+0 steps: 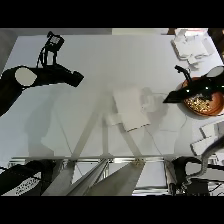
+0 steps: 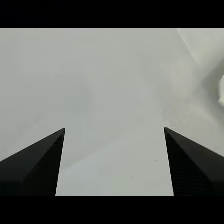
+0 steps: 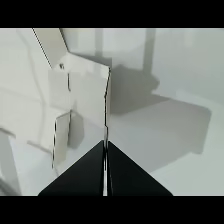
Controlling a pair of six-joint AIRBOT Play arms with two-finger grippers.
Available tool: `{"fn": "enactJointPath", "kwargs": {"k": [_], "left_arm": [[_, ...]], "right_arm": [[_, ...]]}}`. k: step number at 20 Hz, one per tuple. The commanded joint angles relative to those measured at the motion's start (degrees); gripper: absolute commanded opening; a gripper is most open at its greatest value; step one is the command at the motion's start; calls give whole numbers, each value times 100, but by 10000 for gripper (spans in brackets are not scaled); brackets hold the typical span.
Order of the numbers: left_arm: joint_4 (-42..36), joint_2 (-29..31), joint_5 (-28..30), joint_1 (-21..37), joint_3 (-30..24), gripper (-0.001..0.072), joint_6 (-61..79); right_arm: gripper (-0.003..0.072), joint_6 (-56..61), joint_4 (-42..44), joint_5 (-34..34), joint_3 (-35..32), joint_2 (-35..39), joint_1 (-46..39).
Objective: Fold the box and place the chain.
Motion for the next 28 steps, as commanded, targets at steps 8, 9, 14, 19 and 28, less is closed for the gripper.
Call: {"fn": "enactJointPath", "kwargs": {"k": [8, 9, 14, 19, 28], "left_arm": [[0, 4, 2, -2, 4, 695, 0], [2, 4, 2, 0, 4, 695, 0], [2, 4, 2, 0, 4, 695, 0], [2, 4, 0, 0, 4, 695, 0], [0, 4, 2, 0, 4, 695, 0]], "right_arm": [[135, 280, 439, -1373, 2, 55, 1351], [262, 487, 326, -1388, 24, 66, 1351], [323, 1220, -999, -1274, 804, 52, 1355], [323, 1316, -1316, -258, 2170, -726, 1355], [346, 691, -481, 804, 2763, -1943, 1357]]}}
